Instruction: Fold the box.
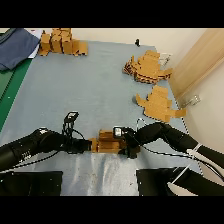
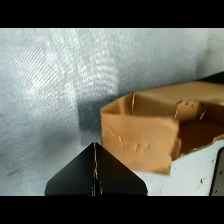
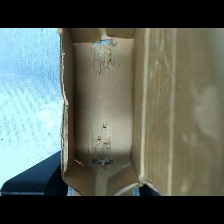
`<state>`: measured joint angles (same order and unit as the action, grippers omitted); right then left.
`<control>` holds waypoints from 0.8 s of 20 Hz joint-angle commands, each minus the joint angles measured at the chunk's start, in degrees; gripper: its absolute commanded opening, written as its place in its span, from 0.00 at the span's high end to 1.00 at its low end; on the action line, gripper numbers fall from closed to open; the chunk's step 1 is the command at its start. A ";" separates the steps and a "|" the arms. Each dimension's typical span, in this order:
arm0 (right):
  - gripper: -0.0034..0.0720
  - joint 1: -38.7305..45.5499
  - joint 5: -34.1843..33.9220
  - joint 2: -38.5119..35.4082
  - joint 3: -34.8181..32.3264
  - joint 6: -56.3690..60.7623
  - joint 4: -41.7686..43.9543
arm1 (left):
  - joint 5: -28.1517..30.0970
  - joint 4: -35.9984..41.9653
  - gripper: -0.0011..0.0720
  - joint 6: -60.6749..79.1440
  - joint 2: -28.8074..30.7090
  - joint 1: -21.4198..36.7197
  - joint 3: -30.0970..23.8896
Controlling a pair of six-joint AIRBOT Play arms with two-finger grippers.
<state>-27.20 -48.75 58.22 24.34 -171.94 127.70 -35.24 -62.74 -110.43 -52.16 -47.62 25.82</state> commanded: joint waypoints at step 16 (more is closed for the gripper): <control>0.28 -0.07 0.04 -0.02 -0.02 0.02 0.02 | 3.32 13.88 0.97 10.99 1.16 0.22 3.15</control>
